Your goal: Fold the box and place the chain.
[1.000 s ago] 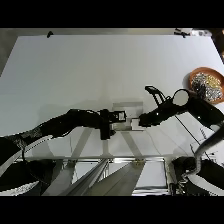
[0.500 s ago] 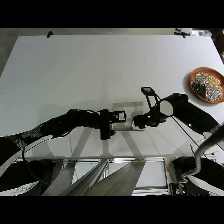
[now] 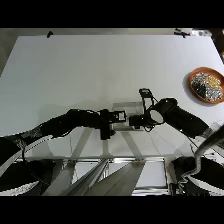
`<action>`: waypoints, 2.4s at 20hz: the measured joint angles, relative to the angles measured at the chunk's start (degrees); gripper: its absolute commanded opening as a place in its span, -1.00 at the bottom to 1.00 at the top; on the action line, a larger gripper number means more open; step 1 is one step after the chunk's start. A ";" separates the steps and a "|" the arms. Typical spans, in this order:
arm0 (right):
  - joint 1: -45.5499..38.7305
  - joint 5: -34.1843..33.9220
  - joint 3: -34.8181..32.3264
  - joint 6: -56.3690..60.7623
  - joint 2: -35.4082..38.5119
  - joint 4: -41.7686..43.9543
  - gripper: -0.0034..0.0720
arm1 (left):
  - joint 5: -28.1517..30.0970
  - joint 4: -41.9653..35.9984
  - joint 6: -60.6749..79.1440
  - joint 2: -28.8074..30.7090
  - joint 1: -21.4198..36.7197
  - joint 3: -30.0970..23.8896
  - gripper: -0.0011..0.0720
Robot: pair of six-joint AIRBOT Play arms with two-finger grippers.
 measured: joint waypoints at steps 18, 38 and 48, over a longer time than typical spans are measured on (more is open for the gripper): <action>1.88 -0.28 0.02 4.50 -5.14 -4.74 -0.78 | 0.00 0.00 0.00 0.00 0.00 0.00 -0.27; 1.92 -1.70 0.00 4.55 -5.64 -6.49 -0.85 | -0.02 -0.02 -0.02 0.00 -0.02 0.00 -0.27; 1.90 -1.88 0.02 4.17 -5.64 -6.32 -0.86 | 0.02 0.00 0.00 0.02 0.00 0.00 -0.27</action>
